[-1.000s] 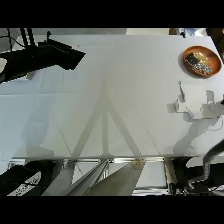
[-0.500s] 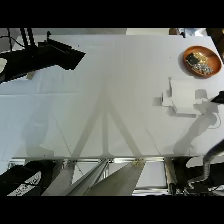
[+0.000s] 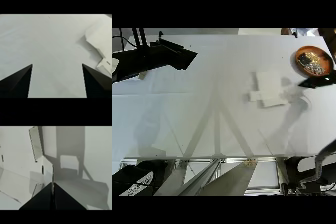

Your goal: Fold the box and place the chain.

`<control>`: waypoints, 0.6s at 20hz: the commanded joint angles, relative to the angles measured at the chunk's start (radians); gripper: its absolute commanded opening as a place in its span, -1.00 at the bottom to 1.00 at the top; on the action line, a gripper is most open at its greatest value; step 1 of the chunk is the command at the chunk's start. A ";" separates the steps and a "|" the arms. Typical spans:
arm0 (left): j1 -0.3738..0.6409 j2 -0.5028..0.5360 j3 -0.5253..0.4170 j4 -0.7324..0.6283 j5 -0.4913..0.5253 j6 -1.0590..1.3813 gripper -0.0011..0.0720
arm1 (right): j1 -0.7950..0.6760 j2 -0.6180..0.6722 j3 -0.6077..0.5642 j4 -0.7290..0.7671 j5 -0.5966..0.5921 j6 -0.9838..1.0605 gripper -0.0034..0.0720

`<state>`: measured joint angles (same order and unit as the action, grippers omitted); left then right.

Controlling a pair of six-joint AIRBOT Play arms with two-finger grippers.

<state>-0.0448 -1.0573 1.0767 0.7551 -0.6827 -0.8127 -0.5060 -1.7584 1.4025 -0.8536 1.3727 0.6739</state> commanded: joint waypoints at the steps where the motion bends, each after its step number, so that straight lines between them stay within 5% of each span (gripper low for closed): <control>1: 0.000 0.001 0.001 0.000 0.000 0.000 0.94 | 0.214 -0.016 0.000 0.100 -0.038 -0.019 -0.88; 12: 0.000 0.001 0.001 0.000 0.000 0.000 0.94 | 0.602 -0.020 -0.051 0.500 -0.431 -0.262 -0.88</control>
<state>-0.0448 -1.0573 1.0767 0.7551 -0.6827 -0.8124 0.0246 -1.7786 1.3823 -0.4648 1.0817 0.5030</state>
